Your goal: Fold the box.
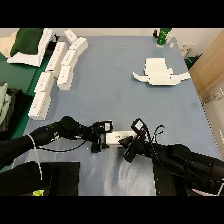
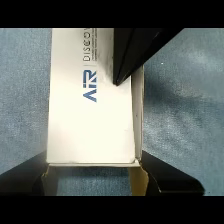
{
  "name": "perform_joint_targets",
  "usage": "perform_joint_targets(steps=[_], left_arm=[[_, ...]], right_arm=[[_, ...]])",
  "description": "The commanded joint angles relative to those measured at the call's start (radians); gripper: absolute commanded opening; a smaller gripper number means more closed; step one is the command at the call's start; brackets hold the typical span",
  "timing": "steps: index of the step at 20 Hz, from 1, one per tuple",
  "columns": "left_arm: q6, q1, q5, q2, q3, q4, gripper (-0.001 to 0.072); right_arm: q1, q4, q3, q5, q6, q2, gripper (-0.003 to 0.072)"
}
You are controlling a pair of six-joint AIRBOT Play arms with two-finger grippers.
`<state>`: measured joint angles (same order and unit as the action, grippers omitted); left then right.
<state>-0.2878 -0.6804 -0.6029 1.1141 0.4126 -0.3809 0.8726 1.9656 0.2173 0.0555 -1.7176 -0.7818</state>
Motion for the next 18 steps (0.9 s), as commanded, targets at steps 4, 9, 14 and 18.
perform_joint_targets(steps=[4,9,14,18], left_arm=[[0.000,0.001,0.000,0.000,0.001,0.000,0.0479],[0.000,0.001,0.000,0.000,0.001,0.000,0.0480],[0.000,0.001,0.000,0.000,0.001,0.000,0.0479],[0.000,0.001,0.000,0.000,0.001,0.000,0.0479]], right_arm=[[0.002,-0.045,0.002,-0.147,-0.011,0.023,0.0002],[0.002,-0.070,0.002,-0.171,-0.011,0.023,0.0002],[0.002,-0.084,0.002,-0.171,-0.011,-0.005,0.0003],[0.012,-0.084,0.002,-0.168,-0.011,-0.054,0.0003]])
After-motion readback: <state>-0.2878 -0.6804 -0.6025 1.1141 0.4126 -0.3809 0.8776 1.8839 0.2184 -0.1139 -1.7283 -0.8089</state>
